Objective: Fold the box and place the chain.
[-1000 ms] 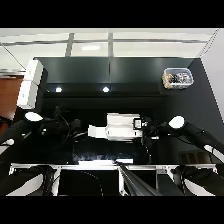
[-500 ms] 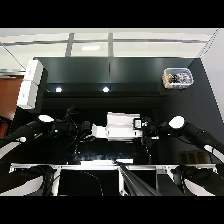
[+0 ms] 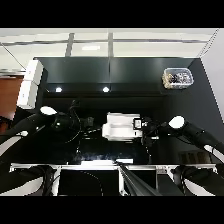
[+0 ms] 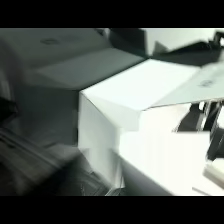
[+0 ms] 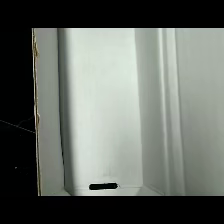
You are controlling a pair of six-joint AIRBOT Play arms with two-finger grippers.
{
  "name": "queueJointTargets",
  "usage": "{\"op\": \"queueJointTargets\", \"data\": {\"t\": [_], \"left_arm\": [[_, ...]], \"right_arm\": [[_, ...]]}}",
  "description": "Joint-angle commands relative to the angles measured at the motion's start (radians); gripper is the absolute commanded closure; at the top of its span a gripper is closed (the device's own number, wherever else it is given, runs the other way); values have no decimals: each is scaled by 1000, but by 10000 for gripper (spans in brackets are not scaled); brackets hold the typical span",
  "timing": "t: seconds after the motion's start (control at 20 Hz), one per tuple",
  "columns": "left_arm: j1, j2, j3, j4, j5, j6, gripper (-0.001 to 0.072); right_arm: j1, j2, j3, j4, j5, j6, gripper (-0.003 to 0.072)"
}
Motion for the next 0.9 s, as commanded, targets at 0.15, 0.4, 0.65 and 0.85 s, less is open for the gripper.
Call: {"op": "queueJointTargets", "data": {"t": [0.15, 0.4, 0.65, 0.85], "left_arm": [[-24, 0, 107, 106, -97, -72, -4], [-111, 0, 108, 176, -21, -130, 64], [-147, 3, 114, 174, 37, -131, 146], [-199, 3, 176, 305, 37, -275, 147]], "right_arm": [[1, -1, 0, 0, 0, 0, 221], [1, -1, 0, 0, 0, 0, 221], [1, -1, 0, 0, 0, 1, 221], [1, -1, 0, 0, 0, 1, 221]]}}
